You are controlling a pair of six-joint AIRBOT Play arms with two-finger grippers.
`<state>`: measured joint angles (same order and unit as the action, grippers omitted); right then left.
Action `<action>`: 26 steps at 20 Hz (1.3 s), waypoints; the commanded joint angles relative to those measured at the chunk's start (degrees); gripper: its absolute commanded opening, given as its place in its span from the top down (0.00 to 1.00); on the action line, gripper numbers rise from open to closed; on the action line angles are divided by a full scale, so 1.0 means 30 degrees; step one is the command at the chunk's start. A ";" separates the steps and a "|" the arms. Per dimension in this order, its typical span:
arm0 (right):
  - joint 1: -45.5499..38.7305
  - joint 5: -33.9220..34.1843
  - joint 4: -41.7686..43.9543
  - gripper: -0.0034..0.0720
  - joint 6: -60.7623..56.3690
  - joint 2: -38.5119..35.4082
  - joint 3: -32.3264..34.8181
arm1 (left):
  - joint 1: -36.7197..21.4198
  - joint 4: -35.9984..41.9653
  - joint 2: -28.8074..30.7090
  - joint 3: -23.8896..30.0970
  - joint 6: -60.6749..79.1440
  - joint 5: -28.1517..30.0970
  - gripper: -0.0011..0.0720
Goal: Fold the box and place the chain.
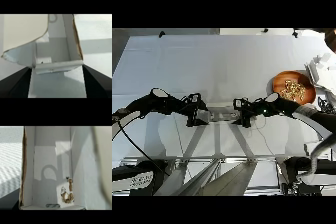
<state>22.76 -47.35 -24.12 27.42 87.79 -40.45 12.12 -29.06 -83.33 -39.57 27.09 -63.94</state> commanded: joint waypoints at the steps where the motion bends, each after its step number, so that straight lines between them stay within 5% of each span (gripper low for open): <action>1: 0.0007 0.0000 -0.0015 0.26 0.0007 0.0000 -0.0022 | 0.0233 0.0044 -0.0022 0.0007 -0.0044 0.0495 0.02; 18: 0.0007 0.0000 -0.0015 0.26 0.0007 0.0000 -0.0022 | 0.2186 0.0969 -0.1326 -0.0095 -0.0233 0.3679 0.04; 19: 0.0007 0.0000 -0.0015 0.26 0.0007 0.0000 -0.0022 | 0.2186 0.0962 -0.1326 -0.0095 -0.0226 0.3679 0.17; 21: 0.0007 0.0000 -0.0015 0.26 0.0007 0.0000 -0.0022 | 0.2193 0.0954 -0.1326 -0.0095 -0.0182 0.3657 0.63; 22: 0.0007 0.0000 -0.0015 0.26 0.0007 0.0000 -0.0022 | 0.2186 0.0954 -0.1326 -0.0095 -0.0182 0.3657 0.69; 26: 0.0007 0.0000 -0.0015 0.26 0.0007 0.0000 -0.0022 | 0.2186 0.0954 -0.1326 -0.0095 -0.0182 0.3614 0.69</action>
<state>22.76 -47.31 -24.16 27.42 87.79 -40.45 18.63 -26.20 -87.26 -39.81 26.55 -53.47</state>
